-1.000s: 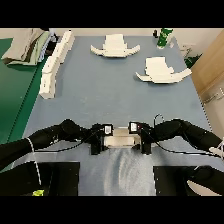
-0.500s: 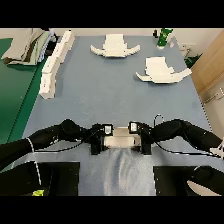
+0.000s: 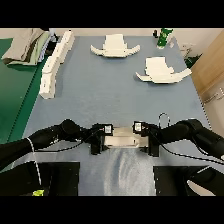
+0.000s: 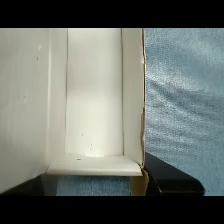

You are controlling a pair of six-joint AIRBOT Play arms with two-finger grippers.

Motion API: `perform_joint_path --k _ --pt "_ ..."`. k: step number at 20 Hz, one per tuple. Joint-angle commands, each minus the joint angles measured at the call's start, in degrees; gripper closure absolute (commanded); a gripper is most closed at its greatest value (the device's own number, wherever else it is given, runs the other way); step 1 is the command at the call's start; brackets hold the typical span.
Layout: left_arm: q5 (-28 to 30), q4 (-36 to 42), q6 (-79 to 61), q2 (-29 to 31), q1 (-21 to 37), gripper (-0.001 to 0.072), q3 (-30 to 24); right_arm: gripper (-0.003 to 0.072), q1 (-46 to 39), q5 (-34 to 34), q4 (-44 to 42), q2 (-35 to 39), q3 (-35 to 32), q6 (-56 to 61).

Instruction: Fold the box.

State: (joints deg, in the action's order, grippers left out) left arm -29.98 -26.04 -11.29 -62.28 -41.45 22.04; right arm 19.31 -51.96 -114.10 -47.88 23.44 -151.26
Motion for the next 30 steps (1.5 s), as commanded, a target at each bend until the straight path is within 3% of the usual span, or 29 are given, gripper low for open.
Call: perform_joint_path --k 1,4,7,8,9,11,12,13,14,23,30 --pt "-0.1 -0.1 -0.1 0.0 0.0 0.0242 0.0 -0.0034 0.0 -6.6 4.4 5.8 0.6 9.2" --pt "-0.1 -0.1 -0.1 0.0 0.0 0.0242 0.0 -0.0025 0.0 -12.6 1.8 10.1 2.0 19.7" --pt "-0.1 -0.1 -0.1 0.0 0.0 0.0242 0.0 -0.0023 0.0 -16.2 -8.3 13.1 3.1 38.0" --pt "-0.1 -0.1 -0.1 0.0 0.0 0.0242 0.0 0.0053 0.1 -16.7 -13.0 13.3 3.1 42.4" --pt "-0.1 -0.1 -0.1 0.0 0.0 0.0242 0.0 0.0183 0.3 -17.0 -16.6 13.1 3.1 45.4" --pt "-0.1 -0.1 -0.1 0.0 0.0 0.0242 0.0 0.0212 2.2 -14.4 -19.2 12.4 3.1 49.4" --pt "-0.1 -0.1 -0.1 0.0 0.0 0.0242 0.0 0.0280 3.5 -11.5 -19.2 11.6 3.1 52.0" --pt "-0.1 -0.1 -0.1 0.0 0.0 0.0241 0.0 0.0427 4.7 -7.9 -19.4 10.6 3.1 53.5" --pt "-0.1 -0.1 -0.1 0.0 0.0 0.0242 0.0 0.0492 6.2 -3.7 -19.7 9.2 3.2 53.8" --pt "-0.1 -0.1 -0.1 0.0 0.0 0.0242 0.0 0.0492 8.3 21.5 -17.7 -2.9 10.4 53.8" --pt "-0.1 -0.1 -0.1 0.0 0.0 0.0242 0.0 0.0492 6.7 24.1 -16.7 -14.6 10.4 53.8"
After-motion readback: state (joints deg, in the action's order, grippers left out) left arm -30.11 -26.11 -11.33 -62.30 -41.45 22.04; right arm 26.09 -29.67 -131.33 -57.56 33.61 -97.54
